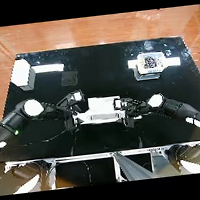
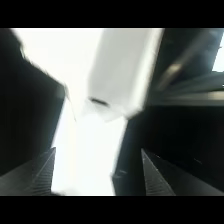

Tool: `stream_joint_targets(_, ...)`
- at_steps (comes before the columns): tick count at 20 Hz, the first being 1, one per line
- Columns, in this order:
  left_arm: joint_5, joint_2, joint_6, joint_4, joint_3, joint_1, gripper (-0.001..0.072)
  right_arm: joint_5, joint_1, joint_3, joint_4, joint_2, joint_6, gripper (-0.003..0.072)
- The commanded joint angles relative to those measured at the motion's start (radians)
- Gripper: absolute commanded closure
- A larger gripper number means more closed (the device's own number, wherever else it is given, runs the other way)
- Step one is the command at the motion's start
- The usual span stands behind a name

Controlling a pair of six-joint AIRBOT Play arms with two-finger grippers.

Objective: Fold the box and place the chain.

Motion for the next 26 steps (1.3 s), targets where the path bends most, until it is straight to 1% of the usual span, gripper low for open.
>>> stream_joint_targets(1, 0.135, -0.032, 0.044, 0.001, -0.016, -0.06, 0.009, -0.001, 0.0, 0.0, 0.001, -0.001, 0.001, 0.0451)
stream_joint_targets(4, 0.141, -0.071, 0.048, 0.01, -0.016, -0.061, 0.009, -0.001, 0.0, 0.0, 0.001, -0.001, 0.0, 0.0451)
stream_joint_targets(6, 0.139, -0.087, 0.099, 0.0, -0.016, -0.066, 0.0091, -0.001, 0.0, 0.0, 0.001, -0.001, 0.001, 0.0452)
stream_joint_targets(14, 0.147, -0.101, 0.126, 0.006, -0.016, -0.092, 0.0095, -0.002, 0.0, 0.0, 0.001, -0.001, 0.001, 0.0452)
stream_joint_targets(17, 0.148, -0.101, 0.178, -0.027, -0.016, -0.092, 0.0109, -0.002, 0.0, 0.0, 0.001, -0.001, 0.001, 0.0452)
stream_joint_targets(18, 0.148, -0.101, 0.193, -0.031, -0.016, -0.092, 0.0155, -0.002, 0.0, 0.0, 0.001, -0.001, 0.001, 0.0451)
stream_joint_targets(19, 0.149, -0.101, 0.194, -0.031, -0.016, -0.092, 0.0174, -0.002, 0.0, 0.0, 0.001, -0.001, 0.001, 0.0451)
stream_joint_targets(22, 0.148, -0.101, 0.217, -0.031, -0.016, -0.092, 0.0175, -0.002, 0.0, 0.0, 0.001, -0.001, 0.001, 0.0451)
stream_joint_targets(23, 0.15, -0.101, 0.22, -0.031, -0.016, -0.092, 0.0215, -0.002, 0.0, 0.0, 0.001, -0.001, 0.001, 0.0452)
stream_joint_targets(24, 0.152, -0.101, 0.22, -0.031, -0.016, -0.092, 0.0275, -0.002, 0.0, 0.0, 0.001, -0.001, 0.001, 0.0452)
stream_joint_targets(25, 0.152, -0.101, 0.22, -0.031, -0.016, -0.092, 0.0282, -0.002, 0.0, 0.0, 0.001, -0.001, 0.001, 0.0451)
stream_joint_targets(26, 0.152, -0.101, 0.22, -0.031, -0.016, -0.092, 0.0335, -0.002, 0.0, 0.0, 0.001, -0.001, 0.001, 0.0451)
